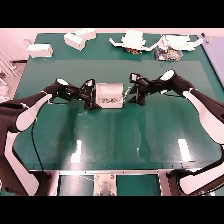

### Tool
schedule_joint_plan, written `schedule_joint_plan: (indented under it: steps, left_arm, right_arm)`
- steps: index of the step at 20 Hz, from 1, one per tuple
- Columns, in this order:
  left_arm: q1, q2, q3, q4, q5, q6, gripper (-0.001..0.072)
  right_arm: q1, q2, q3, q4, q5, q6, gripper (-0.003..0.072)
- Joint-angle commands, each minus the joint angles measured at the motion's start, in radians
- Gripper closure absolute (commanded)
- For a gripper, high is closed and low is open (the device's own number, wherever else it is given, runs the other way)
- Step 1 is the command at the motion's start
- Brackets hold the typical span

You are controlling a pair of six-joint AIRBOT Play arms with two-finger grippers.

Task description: Fold the box and place the chain.

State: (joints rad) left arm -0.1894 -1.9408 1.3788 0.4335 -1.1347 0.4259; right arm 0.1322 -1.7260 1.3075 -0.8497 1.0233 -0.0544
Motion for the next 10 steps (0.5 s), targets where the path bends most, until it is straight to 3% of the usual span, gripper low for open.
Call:
schedule_joint_plan:
  steps: [1,5,10]
  left_arm:
    - [0.000,0.000,0.001,0.000,0.000,0.000,0.0220]
    - [0.000,0.000,0.001,0.000,0.000,0.000,0.0220]
    - [0.000,0.000,0.001,0.000,0.000,0.000,0.0220]
  right_arm:
    - [0.018,-0.063,-0.002,0.085,0.006,-0.114,0.0153]
    - [0.035,-0.077,-0.002,0.106,-0.002,-0.149,0.0181]
    - [0.035,-0.077,-0.002,0.106,-0.032,-0.167,0.0429]
